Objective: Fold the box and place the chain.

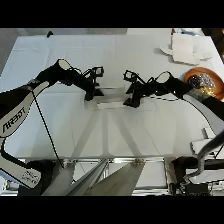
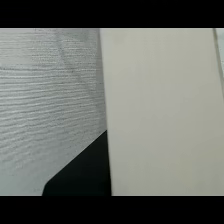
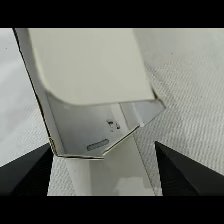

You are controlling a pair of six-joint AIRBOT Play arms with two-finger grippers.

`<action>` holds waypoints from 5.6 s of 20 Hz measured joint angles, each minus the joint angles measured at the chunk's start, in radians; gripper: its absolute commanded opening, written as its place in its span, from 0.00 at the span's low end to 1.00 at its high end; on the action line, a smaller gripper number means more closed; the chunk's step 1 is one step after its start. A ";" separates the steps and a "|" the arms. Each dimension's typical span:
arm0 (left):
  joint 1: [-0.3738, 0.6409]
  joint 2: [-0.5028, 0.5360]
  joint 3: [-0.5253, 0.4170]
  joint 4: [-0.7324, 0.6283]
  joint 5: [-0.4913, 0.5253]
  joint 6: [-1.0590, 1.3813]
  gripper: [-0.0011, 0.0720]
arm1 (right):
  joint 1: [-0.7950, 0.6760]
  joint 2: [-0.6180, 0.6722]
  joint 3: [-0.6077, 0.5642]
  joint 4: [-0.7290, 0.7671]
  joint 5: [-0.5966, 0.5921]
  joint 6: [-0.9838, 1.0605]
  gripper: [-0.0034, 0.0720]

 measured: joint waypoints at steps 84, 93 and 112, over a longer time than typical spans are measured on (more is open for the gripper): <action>0.000 0.000 0.000 0.000 0.000 0.000 0.03 | -0.034 -0.128 -0.043 0.317 0.154 -0.333 0.45; 0.000 0.000 0.000 0.000 0.000 0.000 0.03 | -0.034 -0.127 -0.043 0.317 0.154 -0.333 0.45; 0.003 0.090 -0.001 0.054 0.007 -0.105 0.91 | -0.034 -0.127 -0.043 0.316 0.154 -0.331 0.45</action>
